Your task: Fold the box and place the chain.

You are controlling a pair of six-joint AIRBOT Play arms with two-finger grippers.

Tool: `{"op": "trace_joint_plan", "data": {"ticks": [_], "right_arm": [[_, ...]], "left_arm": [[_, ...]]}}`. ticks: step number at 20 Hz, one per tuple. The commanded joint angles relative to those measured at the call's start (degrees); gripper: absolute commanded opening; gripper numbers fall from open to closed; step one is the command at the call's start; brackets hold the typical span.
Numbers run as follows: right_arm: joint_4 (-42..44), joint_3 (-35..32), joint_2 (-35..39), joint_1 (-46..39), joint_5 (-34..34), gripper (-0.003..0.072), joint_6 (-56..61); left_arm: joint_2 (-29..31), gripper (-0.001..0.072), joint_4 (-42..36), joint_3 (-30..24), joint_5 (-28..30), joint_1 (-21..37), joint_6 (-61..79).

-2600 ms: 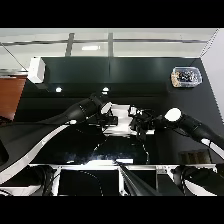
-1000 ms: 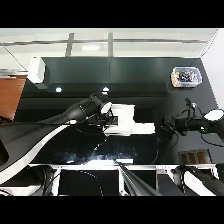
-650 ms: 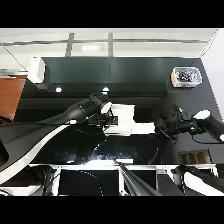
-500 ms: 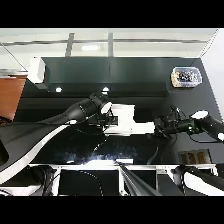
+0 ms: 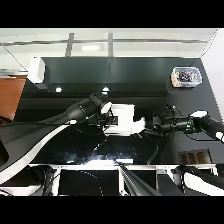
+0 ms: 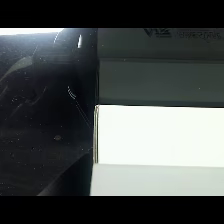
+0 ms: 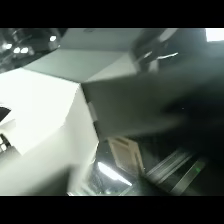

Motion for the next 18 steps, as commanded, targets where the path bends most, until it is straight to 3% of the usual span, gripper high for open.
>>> {"op": "trace_joint_plan", "data": {"ticks": [1, 4, 5, 10, 12, 15, 18], "right_arm": [[0.9, 1.2, 0.0, 1.2, 2.5, 0.0538, -1.0], [0.9, 4.2, 0.0, 6.1, 2.6, 0.0539, -0.9], [1.0, 5.4, 0.0, 8.0, 2.4, 0.0643, -0.4], [-0.6, 11.3, 0.0, 14.6, -1.5, 0.0648, 7.6], [-7.0, 13.7, 0.0, 19.0, -5.6, 0.0614, 14.7], [-23.6, 18.7, 0.0, 27.1, -11.0, 0.0605, 29.4], [-37.0, 22.6, 0.0, 33.2, -11.8, 0.0555, 42.6]], "left_arm": [[0.0, 0.0027, 0.0, 0.0, 0.0, 0.0, 0.0], [0.0, 0.0026, 0.0, 0.0, 0.0, 0.0, 0.0], [0.0, 0.0027, 0.0, 0.0, 0.0, 0.0, 0.0], [0.0, 0.0027, 0.1, 0.0, 0.0, 0.0, 0.0], [0.0, 0.0027, 0.1, 0.0, 0.0, 0.0, 0.0], [0.0, 0.0027, 0.1, 0.0, 0.0, 0.0, 0.0], [0.0, 0.0027, 0.1, 0.0, 0.0, 0.0, 0.0]]}}
